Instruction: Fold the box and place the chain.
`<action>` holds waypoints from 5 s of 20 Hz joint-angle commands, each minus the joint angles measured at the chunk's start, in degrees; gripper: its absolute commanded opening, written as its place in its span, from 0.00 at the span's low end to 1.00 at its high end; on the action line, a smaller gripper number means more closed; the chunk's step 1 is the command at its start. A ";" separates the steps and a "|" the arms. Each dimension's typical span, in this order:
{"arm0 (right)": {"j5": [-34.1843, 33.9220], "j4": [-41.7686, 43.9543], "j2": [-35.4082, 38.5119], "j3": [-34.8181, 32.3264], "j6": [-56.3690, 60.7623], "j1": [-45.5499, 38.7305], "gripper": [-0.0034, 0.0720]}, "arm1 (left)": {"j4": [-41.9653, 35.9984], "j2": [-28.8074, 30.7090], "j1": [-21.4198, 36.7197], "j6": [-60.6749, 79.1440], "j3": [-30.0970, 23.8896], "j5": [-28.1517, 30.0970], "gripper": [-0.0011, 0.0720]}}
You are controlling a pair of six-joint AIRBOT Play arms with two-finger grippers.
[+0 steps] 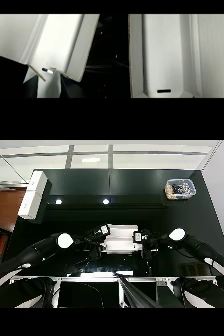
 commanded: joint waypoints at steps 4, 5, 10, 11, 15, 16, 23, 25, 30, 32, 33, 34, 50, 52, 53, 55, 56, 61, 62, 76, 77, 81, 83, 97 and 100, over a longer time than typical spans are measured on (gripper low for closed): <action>-0.02 0.02 -0.04 0.04 -0.11 0.00 0.74 | -8.81 -1.20 -0.02 7.10 0.26 1.22 0.36; -0.02 0.02 -0.04 0.04 -0.11 0.00 0.74 | -9.55 -1.27 -0.02 7.13 0.26 0.96 0.34; -0.02 0.02 -0.04 0.04 -0.11 0.00 0.74 | -14.84 -3.08 -0.07 12.41 0.26 0.98 0.34; 0.00 0.02 -0.04 0.04 -0.11 0.00 0.74 | -16.85 -3.69 -0.07 14.58 0.33 0.98 0.34; -0.02 0.02 -0.04 0.04 -0.11 0.00 0.74 | -17.35 -5.86 -0.02 18.64 0.85 1.03 0.32; -0.02 0.02 -0.04 0.04 -0.11 0.00 0.74 | -17.35 -5.86 -0.04 19.21 0.87 1.05 0.32; -0.02 0.02 -0.04 0.04 -0.09 0.00 0.74 | -17.20 -5.86 -0.04 20.39 0.90 1.01 0.48; -0.02 0.02 -0.04 0.04 -0.09 0.00 0.74 | -17.22 -5.86 -0.04 20.37 0.90 1.01 0.54; -0.02 0.02 -0.04 0.04 -0.09 0.00 0.74 | -17.16 -5.81 -0.02 20.15 0.90 1.01 0.16; -0.02 0.02 -0.04 0.04 -0.07 0.00 0.74 | -16.52 -5.01 0.24 19.28 0.90 0.85 0.17; -0.02 0.02 -0.04 0.04 -0.04 0.00 0.74 | -15.15 -3.63 1.18 15.91 0.90 1.05 0.10; -0.02 0.02 -0.04 0.04 -0.02 0.00 0.74 | -13.97 -1.99 2.95 11.10 0.90 1.07 0.05; -0.02 0.00 -0.04 0.04 -0.02 0.00 0.74 | -2.43 6.14 41.33 -51.28 -8.66 -26.18 0.05; -0.02 0.00 -0.04 0.04 -0.02 0.00 0.74 | -5.07 2.97 37.44 -51.08 -9.01 -25.66 0.05; -0.02 0.00 -0.04 0.04 -0.02 0.00 0.74 | -7.28 1.25 35.26 -49.94 -8.98 -24.44 0.05; -0.02 0.00 -0.04 0.04 -0.02 0.00 0.74 | -11.50 -2.12 31.50 -48.54 -8.79 -21.40 0.05; -0.04 0.00 -0.04 0.04 -0.02 0.00 0.74 | -12.79 -3.74 29.86 -48.22 -8.41 -20.24 0.05; -0.02 0.00 -0.04 0.04 -0.02 0.00 0.74 | -17.90 -7.76 22.99 -42.05 -5.01 -19.23 0.05; -0.02 0.00 -0.04 0.04 -0.02 0.00 0.74 | -17.79 -7.74 21.81 -41.90 -4.22 -18.97 0.05; -0.02 0.00 -0.04 0.04 -0.02 0.00 0.74 | -13.49 -7.56 20.96 -41.77 5.92 -26.86 0.98; -0.02 0.00 -0.04 0.04 -0.02 0.00 0.74 | -13.46 -7.56 20.65 -42.36 5.92 -26.62 0.97; -0.02 0.00 -0.04 0.04 -0.02 0.00 0.74 | -13.07 -7.56 15.78 -43.15 5.92 -21.92 0.96; -0.02 0.00 -0.04 0.04 0.00 0.00 0.74 | -12.79 -7.56 13.29 -45.33 5.92 -17.92 0.96; -0.04 0.00 -0.04 0.04 0.00 0.00 0.74 | -3.93 -7.58 8.96 -55.17 7.76 -13.70 0.82; -0.04 0.00 -0.04 0.04 0.00 0.00 0.74 | 1.75 -7.58 5.95 -60.11 10.43 -13.73 0.81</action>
